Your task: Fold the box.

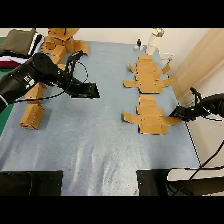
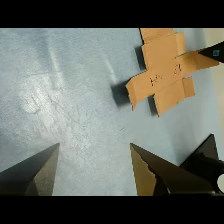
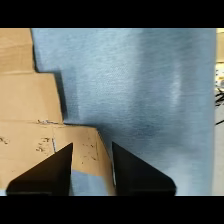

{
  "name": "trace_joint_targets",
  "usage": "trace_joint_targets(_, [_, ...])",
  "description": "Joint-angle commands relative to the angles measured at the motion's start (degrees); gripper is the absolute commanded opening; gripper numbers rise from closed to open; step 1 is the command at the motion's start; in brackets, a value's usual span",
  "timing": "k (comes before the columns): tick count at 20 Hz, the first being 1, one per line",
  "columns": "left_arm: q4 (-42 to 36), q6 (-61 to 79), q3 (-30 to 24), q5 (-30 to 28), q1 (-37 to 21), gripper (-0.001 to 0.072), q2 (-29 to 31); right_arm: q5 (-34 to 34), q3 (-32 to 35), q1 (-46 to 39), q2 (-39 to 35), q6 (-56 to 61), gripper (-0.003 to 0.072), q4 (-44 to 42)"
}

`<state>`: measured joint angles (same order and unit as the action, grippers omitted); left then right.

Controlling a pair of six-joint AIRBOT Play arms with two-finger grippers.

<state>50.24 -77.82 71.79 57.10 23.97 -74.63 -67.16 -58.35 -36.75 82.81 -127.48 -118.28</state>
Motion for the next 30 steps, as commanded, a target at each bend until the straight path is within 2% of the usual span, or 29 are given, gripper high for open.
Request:
trace_joint_targets(1, [-0.76, 0.02, 0.04, 0.11, -0.02, 0.0664, -0.04, -0.98, 2.01, 0.02, 0.24, -0.59, 0.0361, -0.68])
trace_joint_targets(4, [-1.55, 0.02, 0.04, 0.94, -0.02, 0.0663, -0.04, 0.13, 3.32, 0.02, 1.31, -0.72, 0.0352, -0.7])
trace_joint_targets(6, [-1.9, 0.0, 0.04, 2.01, -0.02, 0.0663, -0.04, -0.22, 3.3, 0.17, 1.38, -0.74, 0.0222, -1.22])
trace_joint_targets(7, [-2.01, 0.0, 0.04, 2.23, -0.02, 0.0663, -0.04, -1.07, 3.3, 0.57, 1.38, -0.74, 0.0208, -1.44])
trace_joint_targets(10, [-2.23, 0.7, 0.04, 2.73, -0.44, 0.0662, -0.04, -4.35, 3.3, 3.54, 1.18, -0.63, 0.0004, -3.82])
trace_joint_targets(12, [-2.82, 1.51, 0.04, 4.94, -3.5, 0.0662, -0.04, -7.08, 3.3, 7.37, 0.81, -0.57, 0.0003, -12.98])
trace_joint_targets(14, [-5.49, 2.91, 0.04, 9.94, -8.87, 0.0662, -0.04, -8.85, 3.32, 13.38, 0.28, -0.59, 0.0002, -20.46])
trace_joint_targets(16, [-9.38, 6.03, 0.02, 16.55, -14.29, 0.0662, -0.04, -9.25, 4.37, 21.59, -0.79, -0.46, 0.0002, -21.46])
trace_joint_targets(19, [-14.36, 8.81, -1.42, 23.28, -19.89, 0.0662, -0.02, -0.52, 11.85, 35.17, -4.85, 0.15, 0.0001, -21.77])
trace_joint_targets(21, [-14.97, 10.16, -3.87, 25.2, -21.42, 0.0662, -0.02, 7.02, 17.68, 42.21, -9.01, 3.02, 0.0001, -22.1])
trace_joint_targets(23, [-15.3, 11.21, -7.17, 26.47, -21.9, 0.0661, -0.02, 11.65, 22.36, 47.84, -14.51, 4.39, 0.0001, -22.12])
trace_joint_targets(27, [-15.98, 14.19, -15.23, 23.15, -21.88, 0.0661, -0.02, 25.2, 31.45, 55.21, -27.89, 6.21, 0.0001, -22.12])
trace_joint_targets(30, [-17.86, 16.98, -22.14, 17.03, -21.79, 0.0661, -0.02, 29.31, 35.67, 58.25, -34.12, 7.78, 0.0001, -21.73])
